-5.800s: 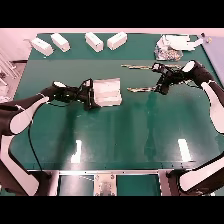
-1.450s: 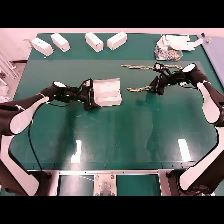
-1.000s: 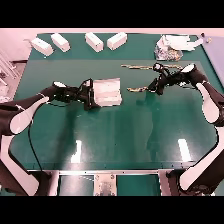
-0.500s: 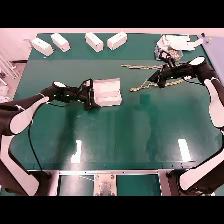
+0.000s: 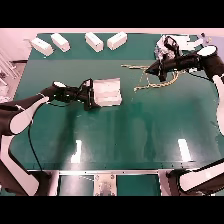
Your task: Fold the box and place the chain.
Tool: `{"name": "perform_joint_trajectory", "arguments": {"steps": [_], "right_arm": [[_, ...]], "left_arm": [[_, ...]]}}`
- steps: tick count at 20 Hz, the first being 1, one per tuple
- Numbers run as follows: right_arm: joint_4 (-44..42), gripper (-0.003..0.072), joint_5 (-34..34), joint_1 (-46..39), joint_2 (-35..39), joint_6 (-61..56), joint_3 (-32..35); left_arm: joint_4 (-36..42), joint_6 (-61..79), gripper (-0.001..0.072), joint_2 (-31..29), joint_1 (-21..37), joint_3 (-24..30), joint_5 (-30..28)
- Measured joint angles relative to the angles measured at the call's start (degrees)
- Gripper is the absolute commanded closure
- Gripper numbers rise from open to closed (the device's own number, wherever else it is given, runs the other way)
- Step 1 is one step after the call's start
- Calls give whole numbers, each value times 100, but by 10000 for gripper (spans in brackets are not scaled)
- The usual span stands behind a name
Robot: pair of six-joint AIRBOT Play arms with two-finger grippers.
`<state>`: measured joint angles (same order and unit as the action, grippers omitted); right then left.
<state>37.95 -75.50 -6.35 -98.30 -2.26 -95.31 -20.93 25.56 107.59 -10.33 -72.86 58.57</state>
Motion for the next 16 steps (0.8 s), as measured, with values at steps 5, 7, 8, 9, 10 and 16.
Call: {"name": "perform_joint_trajectory", "arguments": {"steps": [5, 7, 8, 9, 10, 16], "right_arm": [[-208, 683, -210, 424, 535, -280, 0], [-260, 683, -212, 669, 793, -404, -4], [-280, 682, -197, 787, 907, -479, -7], [-278, 683, -146, 914, 1025, -562, -7], [-284, 683, -90, 1032, 1130, -638, -11], [-494, 682, 337, 1700, 1447, -1099, -17]], "left_arm": [[2, -2, 80, 0, 0, 0, 0], [2, 0, 80, 0, -2, 0, 0], [2, -2, 80, 0, -2, 0, 0], [2, 0, 80, 0, -2, 0, 2], [2, 0, 80, 0, -2, 0, 0], [2, 0, 80, 0, -2, 0, 2]]}}
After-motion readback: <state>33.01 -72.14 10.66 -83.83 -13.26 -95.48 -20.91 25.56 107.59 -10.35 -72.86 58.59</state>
